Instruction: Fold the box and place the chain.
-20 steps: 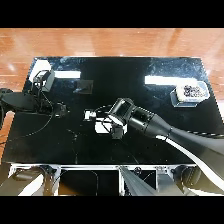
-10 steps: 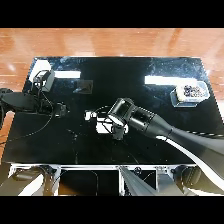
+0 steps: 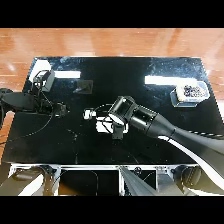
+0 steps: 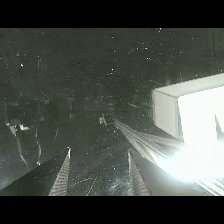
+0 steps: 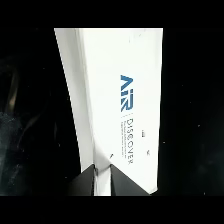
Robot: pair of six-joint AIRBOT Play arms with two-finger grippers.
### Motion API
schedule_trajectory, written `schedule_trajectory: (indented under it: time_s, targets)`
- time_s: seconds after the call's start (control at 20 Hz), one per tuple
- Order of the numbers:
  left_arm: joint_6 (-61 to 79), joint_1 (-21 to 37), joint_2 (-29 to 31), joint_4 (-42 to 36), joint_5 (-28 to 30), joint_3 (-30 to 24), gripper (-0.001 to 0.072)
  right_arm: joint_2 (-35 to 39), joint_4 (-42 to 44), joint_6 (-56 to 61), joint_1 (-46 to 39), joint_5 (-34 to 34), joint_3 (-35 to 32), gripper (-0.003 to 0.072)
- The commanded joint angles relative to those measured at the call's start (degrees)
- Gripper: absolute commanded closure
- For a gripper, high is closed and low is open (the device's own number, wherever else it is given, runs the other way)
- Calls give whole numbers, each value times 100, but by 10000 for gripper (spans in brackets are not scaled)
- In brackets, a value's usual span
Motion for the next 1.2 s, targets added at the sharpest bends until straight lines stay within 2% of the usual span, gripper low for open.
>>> schedule_trajectory:
  time_s: [0.0,0.75,1.15]
  targets:
    - [0,4,-2,0,2,0,243,4,4,-2,2,15,7,618]
    - [0,4,-2,0,4,0,243,81,9,0,4,293,39,618]
    - [0,4,-2,-2,4,0,243,105,11,0,4,354,269,618]
